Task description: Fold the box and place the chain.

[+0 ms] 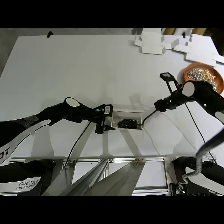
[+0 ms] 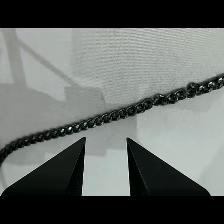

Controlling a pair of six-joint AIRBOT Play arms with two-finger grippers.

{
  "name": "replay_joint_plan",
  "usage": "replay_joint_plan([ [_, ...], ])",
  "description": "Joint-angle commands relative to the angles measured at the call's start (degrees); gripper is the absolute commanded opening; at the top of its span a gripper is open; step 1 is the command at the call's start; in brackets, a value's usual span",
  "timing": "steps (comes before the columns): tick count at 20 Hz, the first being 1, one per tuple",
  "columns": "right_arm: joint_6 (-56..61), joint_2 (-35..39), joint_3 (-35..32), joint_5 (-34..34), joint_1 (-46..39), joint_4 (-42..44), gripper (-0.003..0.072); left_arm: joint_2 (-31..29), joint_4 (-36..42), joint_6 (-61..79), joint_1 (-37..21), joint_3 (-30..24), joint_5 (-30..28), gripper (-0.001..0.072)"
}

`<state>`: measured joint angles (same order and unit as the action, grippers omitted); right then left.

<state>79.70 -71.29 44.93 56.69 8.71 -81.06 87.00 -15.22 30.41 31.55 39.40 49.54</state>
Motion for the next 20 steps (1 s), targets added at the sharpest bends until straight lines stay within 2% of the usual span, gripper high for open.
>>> replay_joint_plan([
  [1,0.0,-2.8,-0.2,-1.6,1.2,-0.1,0.0292,0.0,0.0,0.0,0.0,0.0,0.0,0.0037],
  [6,1.1,-4.6,-0.2,-2.3,2.4,-0.8,0.0283,0.0,0.0,0.0,0.0,0.0,0.0,0.0037],
  [8,3.0,-5.4,-0.2,-1.9,2.4,-2.6,0.0253,0.0,0.0,0.0,0.0,0.0,0.0,0.0037],
  [9,3.0,-5.6,-0.2,-1.6,2.4,-2.6,0.0226,0.0,0.0,0.0,0.0,0.0,0.0,0.0037],
  [11,3.0,-5.7,-0.2,-1.2,2.4,-2.5,0.0121,0.0,0.0,0.0,0.0,0.0,0.0,0.0037],
  [12,3.0,-5.7,-0.2,-0.6,2.4,-2.5,0.0031,0.0,0.0,0.0,0.0,0.0,0.0,0.0037],
  [13,2.8,-5.4,-0.2,0.0,2.4,-2.5,0.0012,0.0,0.0,0.0,0.0,0.0,0.0,0.0037],
  [16,2.3,-1.9,-0.2,1.7,2.4,-2.5,0.0012,0.0,0.0,0.0,0.0,0.0,0.0,0.0037],
  [20,1.1,8.1,-0.2,4.9,3.9,-2.5,0.0012,0.0,0.0,0.0,0.0,0.0,0.0,0.0037],
])
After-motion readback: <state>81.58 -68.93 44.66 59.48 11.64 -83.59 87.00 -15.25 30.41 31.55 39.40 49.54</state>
